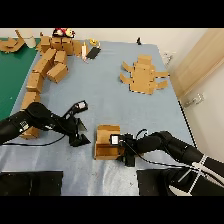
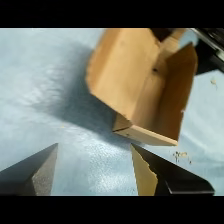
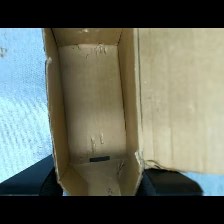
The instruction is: Fold the box.
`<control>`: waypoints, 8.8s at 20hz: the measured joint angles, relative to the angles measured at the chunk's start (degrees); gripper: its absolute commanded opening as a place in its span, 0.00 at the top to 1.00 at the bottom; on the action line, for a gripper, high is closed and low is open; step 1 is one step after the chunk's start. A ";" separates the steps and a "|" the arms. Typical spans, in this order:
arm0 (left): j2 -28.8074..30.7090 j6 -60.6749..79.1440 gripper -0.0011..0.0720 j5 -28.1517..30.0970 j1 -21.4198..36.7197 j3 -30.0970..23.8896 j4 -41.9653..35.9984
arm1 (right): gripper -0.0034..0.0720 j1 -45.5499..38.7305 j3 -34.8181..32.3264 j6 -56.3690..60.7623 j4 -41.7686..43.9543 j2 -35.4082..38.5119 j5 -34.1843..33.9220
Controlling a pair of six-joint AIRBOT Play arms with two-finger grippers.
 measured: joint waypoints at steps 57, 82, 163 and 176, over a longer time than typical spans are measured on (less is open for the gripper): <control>-3.65 10.69 0.03 15.85 -20.85 -6.47 -1.36 | 0.36 0.00 0.00 -0.15 -0.26 0.00 0.02; -4.20 10.64 0.37 20.33 -22.84 -6.58 -1.64 | 0.36 -0.02 0.00 0.00 -0.26 0.00 0.00; -3.80 12.94 0.37 17.07 -14.97 -5.64 2.80 | 0.02 -0.15 8.61 62.36 -3.61 19.52 -17.25; -4.07 12.15 0.37 15.76 -14.99 -5.57 6.16 | 0.93 -0.15 8.61 73.31 -2.73 17.18 -15.28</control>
